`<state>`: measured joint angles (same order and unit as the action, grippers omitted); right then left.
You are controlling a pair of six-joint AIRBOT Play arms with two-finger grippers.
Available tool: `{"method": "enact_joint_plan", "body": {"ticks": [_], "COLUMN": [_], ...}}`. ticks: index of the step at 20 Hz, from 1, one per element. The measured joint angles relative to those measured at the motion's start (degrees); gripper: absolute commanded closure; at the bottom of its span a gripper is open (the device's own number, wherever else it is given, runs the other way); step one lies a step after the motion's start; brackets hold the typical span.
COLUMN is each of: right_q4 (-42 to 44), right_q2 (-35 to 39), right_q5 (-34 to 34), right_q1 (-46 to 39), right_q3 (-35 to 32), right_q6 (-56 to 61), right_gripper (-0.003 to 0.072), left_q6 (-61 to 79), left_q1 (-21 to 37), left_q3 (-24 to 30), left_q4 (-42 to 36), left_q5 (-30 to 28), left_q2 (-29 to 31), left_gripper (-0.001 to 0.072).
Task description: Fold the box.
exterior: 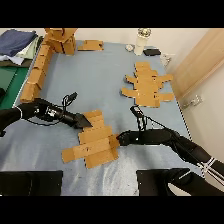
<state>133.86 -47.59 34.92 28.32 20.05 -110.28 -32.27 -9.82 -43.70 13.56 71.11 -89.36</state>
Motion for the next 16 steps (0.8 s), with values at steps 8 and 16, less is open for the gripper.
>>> {"method": "enact_joint_plan", "body": {"ticks": [8, 16], "right_q4": [-0.17, -5.22], "right_q2": [0.0, 0.09], "right_q5": [-0.44, 0.39], "right_q1": [0.0, -8.9], "right_q3": [0.0, 10.08], "right_q6": [0.63, 3.78], "right_gripper": [0.0378, 0.0338], "left_q6": [7.02, 12.28], "left_q1": [-0.17, -0.92], "left_q3": [-0.04, -3.61], "left_q4": [-1.44, -1.49], "left_q5": [2.73, 2.47], "left_q2": [-0.28, 1.66], "left_gripper": [0.0696, 0.0696]}}
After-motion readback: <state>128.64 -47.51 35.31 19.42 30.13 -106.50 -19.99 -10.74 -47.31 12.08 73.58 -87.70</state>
